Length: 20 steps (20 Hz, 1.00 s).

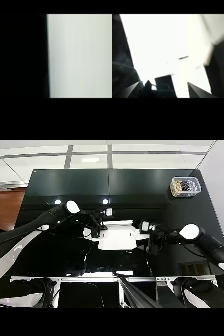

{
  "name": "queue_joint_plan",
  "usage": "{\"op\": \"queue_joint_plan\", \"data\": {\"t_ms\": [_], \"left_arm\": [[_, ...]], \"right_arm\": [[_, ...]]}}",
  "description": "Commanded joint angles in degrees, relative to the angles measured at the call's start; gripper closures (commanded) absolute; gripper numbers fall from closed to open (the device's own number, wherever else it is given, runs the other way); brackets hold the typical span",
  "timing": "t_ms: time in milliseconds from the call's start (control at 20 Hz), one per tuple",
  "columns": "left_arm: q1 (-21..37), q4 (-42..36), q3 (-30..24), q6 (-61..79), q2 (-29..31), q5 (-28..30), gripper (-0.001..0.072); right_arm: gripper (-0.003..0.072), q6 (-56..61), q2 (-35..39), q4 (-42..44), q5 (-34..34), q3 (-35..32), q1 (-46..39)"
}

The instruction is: Fold the box and place the chain.

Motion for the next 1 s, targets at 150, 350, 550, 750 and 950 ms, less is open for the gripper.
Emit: {"op": "queue_joint_plan", "data": {"t_ms": [150,350,550,750,950], "left_arm": [[-1.0,1.9,0.3,0.0,0.0,-1.0,0.068],[-1.0,1.9,0.3,0.0,0.0,-1.0,0.068],[-1.0,1.8,0.3,0.0,0.0,-1.0,0.068],[-1.0,1.9,0.3,0.0,0.0,-1.0,0.068],[-1.0,1.8,0.3,0.0,0.0,-1.0,0.068]], "right_arm": [[-0.0007,-11.5,-6.9,-2.8,-4.1,-0.2,6.2],[-0.0007,-11.5,-9.3,3.1,-6.9,-0.2,8.1],[-0.0007,-11.5,-9.9,5.6,-9.6,-0.2,9.6],[-0.0007,-11.5,-9.8,9.2,-9.4,0.3,9.5],[-0.0006,-11.8,-9.8,10.0,-8.3,2.8,8.5]]}}
